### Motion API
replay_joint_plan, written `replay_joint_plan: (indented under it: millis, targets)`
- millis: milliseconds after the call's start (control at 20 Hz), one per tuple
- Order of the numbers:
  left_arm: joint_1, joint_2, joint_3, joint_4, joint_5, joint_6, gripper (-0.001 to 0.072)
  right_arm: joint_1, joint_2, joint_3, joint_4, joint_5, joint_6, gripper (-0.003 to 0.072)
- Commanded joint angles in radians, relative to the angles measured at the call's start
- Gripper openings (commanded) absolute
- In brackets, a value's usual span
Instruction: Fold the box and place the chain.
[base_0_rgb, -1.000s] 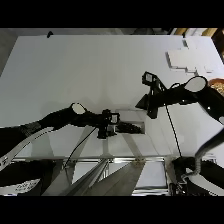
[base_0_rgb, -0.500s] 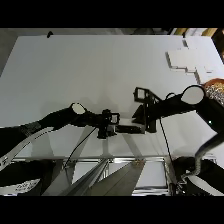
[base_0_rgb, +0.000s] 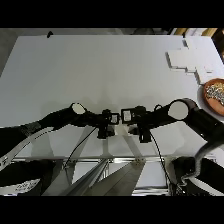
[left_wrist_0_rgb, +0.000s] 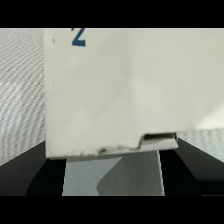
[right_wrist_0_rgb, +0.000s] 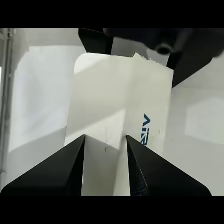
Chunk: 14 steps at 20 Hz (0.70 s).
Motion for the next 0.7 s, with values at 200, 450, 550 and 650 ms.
replay_joint_plan:
  millis: [200, 450, 550, 650]
  targets:
    - [0.000, 0.001, 0.000, 0.000, 0.000, 0.000, 0.0314, 0.032, 0.001, -0.001, -0.077, -0.069, 0.001, 0.0294]
    - [0.000, 0.001, 0.000, 0.000, 0.000, 0.000, 0.0314, 0.032, 0.001, -0.013, -0.096, -0.071, 0.001, 0.0174]
    - [0.000, 0.001, 0.000, 0.000, 0.000, 0.000, 0.0314, 0.032, 0.001, -0.023, -0.096, -0.069, 0.001, 0.0142]
    - [0.000, 0.001, 0.000, 0.000, 0.000, 0.000, 0.0314, 0.032, 0.001, -0.031, -0.096, -0.077, 0.001, 0.0102]
